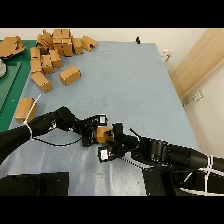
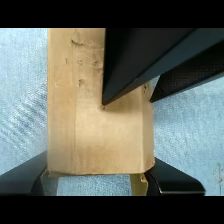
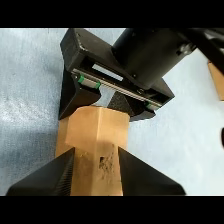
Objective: Fold the box.
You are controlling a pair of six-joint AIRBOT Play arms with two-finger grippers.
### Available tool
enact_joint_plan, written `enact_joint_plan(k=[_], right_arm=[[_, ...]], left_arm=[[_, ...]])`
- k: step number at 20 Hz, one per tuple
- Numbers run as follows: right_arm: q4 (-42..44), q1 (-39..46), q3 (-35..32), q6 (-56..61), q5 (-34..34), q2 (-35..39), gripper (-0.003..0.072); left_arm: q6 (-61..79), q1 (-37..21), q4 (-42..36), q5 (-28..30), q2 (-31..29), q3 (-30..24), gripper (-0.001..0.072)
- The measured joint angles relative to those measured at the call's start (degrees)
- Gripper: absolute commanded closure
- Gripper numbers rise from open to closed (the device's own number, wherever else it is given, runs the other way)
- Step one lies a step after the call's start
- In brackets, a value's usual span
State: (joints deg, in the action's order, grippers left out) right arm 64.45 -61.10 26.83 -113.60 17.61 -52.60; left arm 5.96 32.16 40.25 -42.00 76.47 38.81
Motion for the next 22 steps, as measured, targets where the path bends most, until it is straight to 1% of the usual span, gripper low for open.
enact_joint_plan(k=[1,5,8,13,14,15,17,19,20,22], right_arm=[[-0.17,0.0,0.0,-0.02,0.0,-0.02,0.0376],[-0.74,0.0,0.0,-0.04,-0.07,-0.15,0.0392],[-1.31,-0.11,0.0,-0.07,-0.11,-0.24,0.052],[-1.97,-0.07,0.02,-0.07,-0.22,-0.26,0.0524],[-2.12,-0.07,0.02,-0.09,-0.2,-0.26,0.0539],[-2.21,-0.07,0.02,-0.13,-0.15,-0.26,0.0604],[-2.43,-0.07,0.02,-0.39,-0.07,-0.26,0.0604],[-2.54,-0.07,0.02,-0.98,-0.04,-0.26,0.0598],[-2.56,-0.07,0.02,-1.38,-0.04,-0.24,0.0565],[-2.6,0.0,0.02,-1.55,-0.09,-0.22,0.0262]], left_arm=[[0.0,0.0,0.0,0.0,0.0,0.0,0.0496],[0.0,0.0,-0.02,0.0,0.0,0.0,0.0496],[-0.02,0.0,-0.02,0.0,0.0,0.0,0.0496],[-0.04,0.0,-0.02,0.0,0.0,0.0,0.0496],[-0.02,0.0,-0.02,0.02,0.0,0.0,0.0496],[-0.02,0.0,-0.04,0.0,0.0,0.0,0.0496],[-0.02,0.0,-0.02,0.0,0.0,0.0,0.0496],[-0.02,0.0,-0.02,0.0,0.0,0.0,0.0496],[-0.02,0.0,-0.02,0.0,0.0,0.0,0.0496],[0.0,0.0,0.0,0.02,0.0,0.0,0.0496]])
